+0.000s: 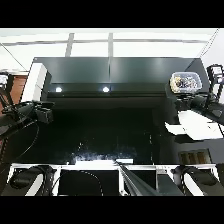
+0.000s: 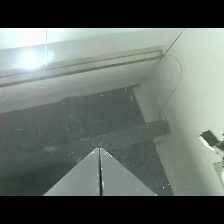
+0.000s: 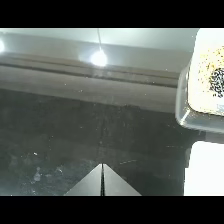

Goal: Fold the box and place the chain.

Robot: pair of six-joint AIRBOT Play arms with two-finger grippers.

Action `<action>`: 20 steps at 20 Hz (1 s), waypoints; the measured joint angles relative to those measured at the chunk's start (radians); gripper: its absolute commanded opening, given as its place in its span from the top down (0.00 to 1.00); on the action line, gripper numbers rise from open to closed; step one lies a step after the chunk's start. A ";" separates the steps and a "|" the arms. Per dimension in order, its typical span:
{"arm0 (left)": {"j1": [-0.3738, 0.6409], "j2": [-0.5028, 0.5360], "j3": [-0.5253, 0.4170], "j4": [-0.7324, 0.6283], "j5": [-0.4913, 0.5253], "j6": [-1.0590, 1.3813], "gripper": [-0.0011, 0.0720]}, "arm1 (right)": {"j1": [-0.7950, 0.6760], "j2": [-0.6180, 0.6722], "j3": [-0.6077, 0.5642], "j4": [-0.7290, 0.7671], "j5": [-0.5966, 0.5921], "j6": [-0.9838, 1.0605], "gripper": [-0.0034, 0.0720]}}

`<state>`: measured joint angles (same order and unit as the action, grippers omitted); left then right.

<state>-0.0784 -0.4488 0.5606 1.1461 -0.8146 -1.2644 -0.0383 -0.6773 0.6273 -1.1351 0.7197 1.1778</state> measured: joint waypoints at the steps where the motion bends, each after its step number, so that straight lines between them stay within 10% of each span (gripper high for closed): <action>1: 0.000 0.000 0.000 0.000 0.000 0.000 0.95 | 0.000 0.000 0.000 0.000 0.000 0.000 0.94; 20: 0.000 0.000 0.000 -0.002 0.042 0.000 0.95 | 0.000 0.000 0.000 0.028 -0.005 0.000 0.94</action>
<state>-0.0784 -0.4488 0.5606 1.1446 -0.7723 -1.2644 -0.0383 -0.6773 0.6273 -1.1072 0.7143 1.1778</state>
